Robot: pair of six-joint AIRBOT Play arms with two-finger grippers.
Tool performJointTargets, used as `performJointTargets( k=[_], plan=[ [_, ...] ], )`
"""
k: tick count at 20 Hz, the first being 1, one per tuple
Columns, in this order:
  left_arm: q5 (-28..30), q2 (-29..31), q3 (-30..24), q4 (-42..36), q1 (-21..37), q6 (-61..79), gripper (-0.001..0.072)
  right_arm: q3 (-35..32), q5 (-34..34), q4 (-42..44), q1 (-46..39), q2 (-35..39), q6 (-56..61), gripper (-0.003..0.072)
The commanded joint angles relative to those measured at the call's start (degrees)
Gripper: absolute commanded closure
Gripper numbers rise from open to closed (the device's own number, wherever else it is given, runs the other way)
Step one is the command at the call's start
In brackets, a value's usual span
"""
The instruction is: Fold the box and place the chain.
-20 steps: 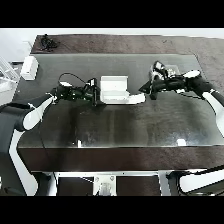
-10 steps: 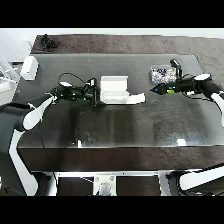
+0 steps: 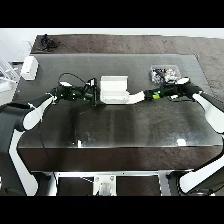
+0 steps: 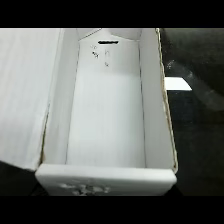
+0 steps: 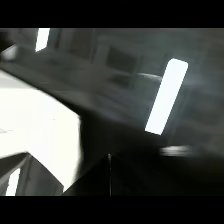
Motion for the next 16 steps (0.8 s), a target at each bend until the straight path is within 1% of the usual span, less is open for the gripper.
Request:
performJointTargets(
  k=[1,2,4,5,7,10,11,13,14,16],
  plan=[
    [0.0,0.0,0.0,0.0,0.0,0.0,0.0429,2.8,0.4,-0.4,6.0,-0.4,1.9,0.0682],
    [0.0,0.0,0.0,0.0,0.0,0.0,0.0429,4.5,1.5,-1.6,6.6,-0.4,2.4,0.0683],
    [0.0,0.0,0.0,0.0,0.0,0.0,0.0429,8.0,4.8,-5.3,6.4,-0.4,7.0,0.0683],
    [0.0,0.0,0.0,0.0,0.0,0.0,0.0429,9.4,6.8,-6.1,6.0,-0.4,9.1,0.0683],
    [0.0,0.0,0.0,0.0,0.0,0.0,0.0429,11.3,10.0,-6.1,5.7,-0.3,9.5,0.0683],
    [0.0,0.0,0.0,0.0,0.0,0.0,0.0429,12.8,11.3,-5.8,6.1,-0.2,11.6,0.0681],
    [0.0,0.0,0.0,0.0,0.0,0.0,0.0429,12.9,11.3,-5.5,6.5,-0.2,11.7,0.0670],
    [0.0,0.0,0.0,0.0,0.0,0.0,0.0429,12.9,11.6,-5.5,7.2,-0.2,12.1,0.0462],
    [0.0,0.0,0.0,0.0,0.0,0.0,0.0429,13.0,11.9,-5.3,7.5,-0.2,12.1,0.0441],
    [0.0,0.0,0.0,0.0,0.0,0.0,0.0429,13.1,12.1,-4.3,8.0,-0.2,12.1,0.0441]
  ],
)
